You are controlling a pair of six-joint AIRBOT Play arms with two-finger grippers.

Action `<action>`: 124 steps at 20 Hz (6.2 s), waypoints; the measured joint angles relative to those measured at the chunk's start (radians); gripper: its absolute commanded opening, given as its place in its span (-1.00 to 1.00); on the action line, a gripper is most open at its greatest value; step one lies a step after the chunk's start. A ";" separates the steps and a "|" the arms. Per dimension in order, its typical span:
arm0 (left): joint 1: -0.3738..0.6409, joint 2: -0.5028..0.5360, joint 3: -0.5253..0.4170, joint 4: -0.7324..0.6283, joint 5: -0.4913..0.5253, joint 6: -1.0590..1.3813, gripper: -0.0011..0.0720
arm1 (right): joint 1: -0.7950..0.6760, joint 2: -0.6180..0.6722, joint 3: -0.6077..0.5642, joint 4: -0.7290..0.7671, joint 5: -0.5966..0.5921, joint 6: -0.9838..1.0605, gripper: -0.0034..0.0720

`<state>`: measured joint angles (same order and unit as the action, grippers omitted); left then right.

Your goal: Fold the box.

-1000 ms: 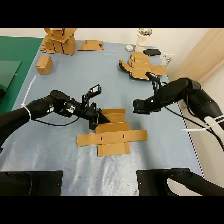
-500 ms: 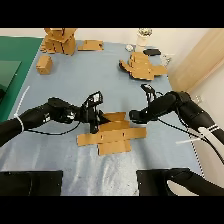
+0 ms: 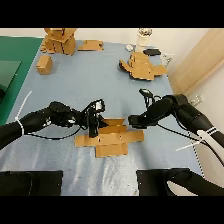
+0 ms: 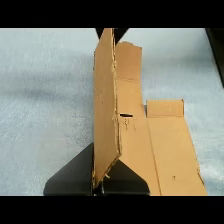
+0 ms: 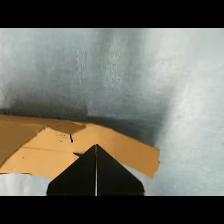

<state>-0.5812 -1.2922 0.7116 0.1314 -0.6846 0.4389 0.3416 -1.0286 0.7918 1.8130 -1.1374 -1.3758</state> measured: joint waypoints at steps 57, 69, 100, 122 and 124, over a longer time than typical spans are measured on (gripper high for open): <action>0.066 -0.035 0.008 -0.035 -0.116 -0.030 -0.93 | 0.063 0.042 -0.138 -0.216 0.269 0.236 -0.91; 0.050 -0.072 -0.014 -0.034 -0.188 -0.031 -0.93 | 0.063 0.057 -0.127 -0.263 0.334 0.300 -0.91; 0.045 -0.072 -0.021 0.055 -0.262 -0.204 -0.93 | 0.063 0.057 -0.127 -0.265 0.336 0.302 -0.91; 0.045 -0.072 -0.022 0.049 -0.266 -0.223 -0.93 | 0.536 0.360 -0.208 -0.180 -0.019 0.215 -0.91; 0.045 -0.072 -0.022 0.049 -0.266 -0.223 -0.93 | 0.688 0.378 -0.258 -0.180 0.029 0.154 -0.91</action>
<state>-0.5362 -1.3647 0.6899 0.1802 -0.9504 0.2157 1.0294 -0.6502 0.5339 1.6333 -1.1080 -1.2217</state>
